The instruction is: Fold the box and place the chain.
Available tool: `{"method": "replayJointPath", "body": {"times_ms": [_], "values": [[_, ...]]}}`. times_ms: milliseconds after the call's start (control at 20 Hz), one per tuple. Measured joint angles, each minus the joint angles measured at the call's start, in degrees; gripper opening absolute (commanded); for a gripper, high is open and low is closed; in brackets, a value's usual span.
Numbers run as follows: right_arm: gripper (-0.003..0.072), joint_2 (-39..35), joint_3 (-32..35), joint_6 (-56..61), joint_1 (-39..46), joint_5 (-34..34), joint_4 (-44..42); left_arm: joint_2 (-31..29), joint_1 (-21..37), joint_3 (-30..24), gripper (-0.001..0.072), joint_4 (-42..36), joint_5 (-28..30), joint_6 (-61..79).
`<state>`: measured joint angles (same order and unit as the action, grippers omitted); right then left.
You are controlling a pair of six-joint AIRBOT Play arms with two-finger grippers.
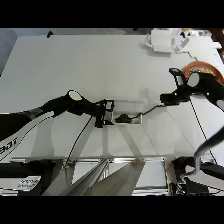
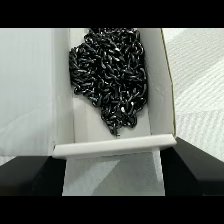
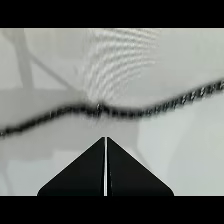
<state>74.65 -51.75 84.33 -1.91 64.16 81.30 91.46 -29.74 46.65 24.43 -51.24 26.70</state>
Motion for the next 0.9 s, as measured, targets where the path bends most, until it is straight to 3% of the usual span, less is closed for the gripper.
{"method": "replayJointPath", "body": {"times_ms": [200,300,350,550,900], "values": [[0.0027,-8.5,0.0,-1.4,0.0,3.4,-4.2,0.0,0.0,0.0,0.0207,0.0,0.0,0.0],[0.0244,-11.5,0.0,-1.9,-0.1,3.2,-5.2,0.0,0.0,0.0,0.0207,0.0,0.0,0.0],[0.0276,-12.2,0.0,-2.0,-0.1,2.4,-5.2,0.0,0.0,0.0,0.0207,0.0,0.0,0.0],[0.0277,-10.8,0.0,-2.1,0.0,-0.1,-4.2,0.0,0.0,0.0,0.0207,0.0,0.0,0.0],[0.0279,-0.8,0.0,4.1,0.0,-4.3,-3.5,0.0,0.0,0.0,0.0207,0.0,0.0,0.0]]}}
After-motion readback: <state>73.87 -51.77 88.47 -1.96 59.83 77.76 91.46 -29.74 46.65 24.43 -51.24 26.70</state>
